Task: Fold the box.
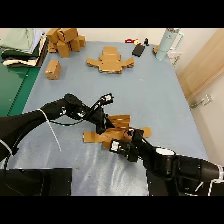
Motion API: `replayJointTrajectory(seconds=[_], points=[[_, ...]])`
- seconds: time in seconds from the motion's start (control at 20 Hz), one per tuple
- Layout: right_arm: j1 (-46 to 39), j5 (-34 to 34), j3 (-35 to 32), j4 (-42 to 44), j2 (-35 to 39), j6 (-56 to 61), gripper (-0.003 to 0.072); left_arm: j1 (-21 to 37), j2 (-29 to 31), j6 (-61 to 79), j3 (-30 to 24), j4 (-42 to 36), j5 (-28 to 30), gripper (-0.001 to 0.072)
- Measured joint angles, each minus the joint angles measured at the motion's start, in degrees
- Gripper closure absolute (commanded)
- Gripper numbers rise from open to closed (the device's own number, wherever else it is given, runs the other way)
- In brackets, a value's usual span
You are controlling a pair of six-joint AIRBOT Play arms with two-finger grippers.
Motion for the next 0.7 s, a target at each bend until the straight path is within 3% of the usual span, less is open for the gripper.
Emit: replayJointTrajectory(seconds=[0.2, 0.45, 0.55, 0.7], points=[[-2.4, -0.7, -0.2, -0.2, 3.5, 0.4, -0.0034, 0.0, 0.0, 0.0, 0.0, 0.0, 0.0, 0.0696], [-11.8, 6.0, -1.1, 6.5, 5.2, -7.0, -0.0034, 0.0, 0.0, 0.0, 0.0, 0.0, 0.0, 0.0696], [-16.5, 9.8, -1.2, 12.8, 5.4, -15.8, -0.0034, 0.0, 0.0, 0.0, 0.0, 0.0, 0.0, 0.0696], [-24.5, 12.9, -1.1, 29.7, 5.2, -36.6, -0.0034, 0.0, 0.0, 0.0, 0.0, 0.0, 0.0, 0.0696]])
